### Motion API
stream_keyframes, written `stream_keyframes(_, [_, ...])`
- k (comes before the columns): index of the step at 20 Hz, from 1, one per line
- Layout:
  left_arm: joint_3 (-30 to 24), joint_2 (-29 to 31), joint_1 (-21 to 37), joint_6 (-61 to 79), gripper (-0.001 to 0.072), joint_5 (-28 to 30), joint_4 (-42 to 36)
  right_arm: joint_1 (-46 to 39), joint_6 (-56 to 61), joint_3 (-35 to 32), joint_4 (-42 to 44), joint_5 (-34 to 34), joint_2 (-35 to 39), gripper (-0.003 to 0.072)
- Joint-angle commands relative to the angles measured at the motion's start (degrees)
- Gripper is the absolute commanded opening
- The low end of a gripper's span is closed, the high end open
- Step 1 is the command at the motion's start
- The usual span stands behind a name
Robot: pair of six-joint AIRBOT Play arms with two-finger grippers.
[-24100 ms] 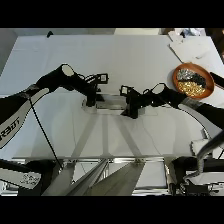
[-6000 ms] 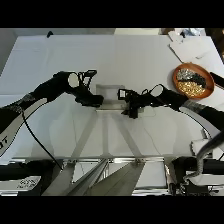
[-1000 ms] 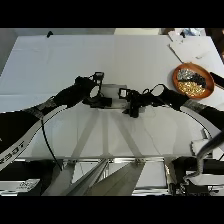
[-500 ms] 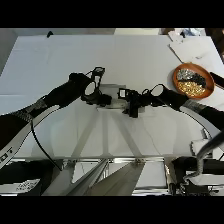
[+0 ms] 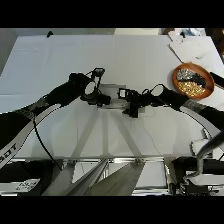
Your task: Fold the box and place the chain.
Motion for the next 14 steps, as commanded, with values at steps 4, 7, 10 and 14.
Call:
stream_keyframes(4, [-0.02,-1.66,-0.04,-2.03,0.0179,0.79,-0.39,0.02,-0.07,-0.02,0.02,-0.09,0.02,0.0298])
stream_keyframes(7, [-0.02,-1.66,-0.15,-4.17,0.0187,1.79,0.57,0.02,-0.04,-0.02,0.02,-0.07,0.02,0.0298])
stream_keyframes(10, [-0.02,-1.77,-0.72,-5.6,0.0289,2.91,0.46,0.02,-0.07,-0.02,0.02,-0.07,0.02,0.0298])
stream_keyframes(14, [-0.02,-2.21,-0.83,-7.82,0.0289,0.96,0.57,0.02,-0.04,-0.02,0.02,-0.07,0.02,0.0298])
